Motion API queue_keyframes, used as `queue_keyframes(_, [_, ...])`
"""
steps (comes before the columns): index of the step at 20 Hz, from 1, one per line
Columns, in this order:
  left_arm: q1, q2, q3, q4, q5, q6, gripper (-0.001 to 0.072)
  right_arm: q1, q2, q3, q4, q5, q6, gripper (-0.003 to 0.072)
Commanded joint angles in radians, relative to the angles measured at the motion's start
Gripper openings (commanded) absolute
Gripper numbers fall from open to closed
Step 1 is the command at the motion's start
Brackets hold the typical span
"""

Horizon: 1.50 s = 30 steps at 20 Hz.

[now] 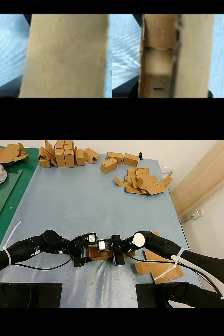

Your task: Fold the box.

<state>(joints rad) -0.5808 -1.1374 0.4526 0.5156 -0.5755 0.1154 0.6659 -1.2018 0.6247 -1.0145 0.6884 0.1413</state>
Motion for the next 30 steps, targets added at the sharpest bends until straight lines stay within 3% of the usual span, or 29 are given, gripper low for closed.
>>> queue_keyframes(1, [0.001,0.001,0.000,0.000,0.000,0.000,0.0471,0.000,0.000,-0.001,-0.008,0.003,0.000,0.0580])
queue_keyframes(6, [0.001,0.001,0.000,0.000,-0.001,0.000,0.0471,0.000,0.001,0.000,-0.011,0.006,-0.001,0.0684])
queue_keyframes(8, [0.001,0.001,0.000,0.000,0.000,0.000,0.0471,-0.002,0.007,0.004,-0.014,0.069,0.009,0.0720])
queue_keyframes(13, [0.001,0.001,0.000,0.000,-0.001,0.000,0.0470,-0.074,0.032,0.033,-0.028,0.175,0.097,0.0720])
queue_keyframes(20, [0.001,0.001,0.000,0.000,-0.001,0.000,0.0471,-0.166,0.163,0.033,-0.122,0.271,0.172,0.0720])
queue_keyframes(25, [0.001,0.001,0.000,0.000,-0.001,0.000,0.0471,-0.201,0.254,0.032,-0.099,0.499,0.500,0.0720])
queue_keyframes(30, [0.001,0.001,0.000,0.000,-0.001,0.000,0.0471,-0.201,0.291,0.032,0.211,0.499,1.013,0.0717])
